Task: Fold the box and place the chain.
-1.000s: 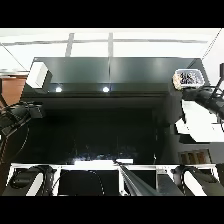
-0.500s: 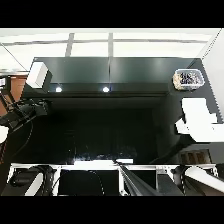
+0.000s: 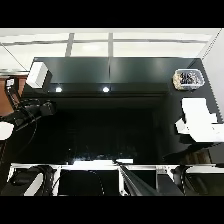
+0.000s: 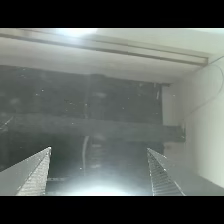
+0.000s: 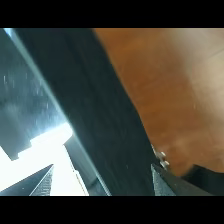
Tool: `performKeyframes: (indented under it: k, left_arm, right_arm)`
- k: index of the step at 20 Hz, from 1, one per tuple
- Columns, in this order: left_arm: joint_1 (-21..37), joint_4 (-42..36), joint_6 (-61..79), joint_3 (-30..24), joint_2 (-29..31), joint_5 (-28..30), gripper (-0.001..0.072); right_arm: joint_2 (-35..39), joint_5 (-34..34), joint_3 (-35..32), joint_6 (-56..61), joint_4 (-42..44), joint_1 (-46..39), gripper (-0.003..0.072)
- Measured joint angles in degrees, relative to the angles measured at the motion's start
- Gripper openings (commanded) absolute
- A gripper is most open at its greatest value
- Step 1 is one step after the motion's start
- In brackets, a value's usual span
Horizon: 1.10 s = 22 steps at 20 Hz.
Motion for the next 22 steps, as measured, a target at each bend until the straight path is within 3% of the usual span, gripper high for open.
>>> performKeyframes:
  k: [5,6,7,9,11,12,14,19,22]
  left_arm:
    - [-0.7,0.0,0.1,0.0,-0.4,0.4,0.0715]
    - [-0.8,0.1,0.1,0.0,-0.5,0.5,0.0715]
    - [-0.8,-0.2,0.1,0.0,-0.6,0.7,0.0715]
    - [-0.9,-1.7,0.1,0.0,-0.7,1.4,0.0714]
    - [-0.9,-2.8,0.1,0.0,-0.7,2.2,0.0715]
    - [-0.9,-3.1,0.1,0.0,-0.7,2.6,0.0715]
    - [-0.9,-3.5,0.1,0.0,-0.7,2.9,0.0715]
    - [-0.9,-4.1,0.1,0.0,-0.7,3.3,0.0714]
    - [-0.9,-5.1,0.1,0.0,-0.7,3.7,0.0714]
  right_arm:
    - [-1.5,3.1,0.5,-9.5,2.6,0.5,0.0707]
    - [-1.6,3.5,0.3,-10.8,3.2,0.6,0.0580]
    - [-1.7,3.9,0.1,-11.6,3.8,0.7,0.0532]
    - [-1.7,4.7,-0.1,-12.5,4.5,0.9,0.0530]
    - [-1.8,5.9,-0.3,-12.2,4.6,1.0,0.0277]
    - [-1.9,6.6,-0.3,-11.7,4.1,1.0,0.0225]
    - [-1.9,8.1,-0.5,-10.8,2.9,1.0,0.0022]
    - [-0.7,10.5,-2.6,-8.5,2.2,2.1,0.0015]
    - [1.8,10.3,-5.4,-7.9,6.7,3.5,0.0015]
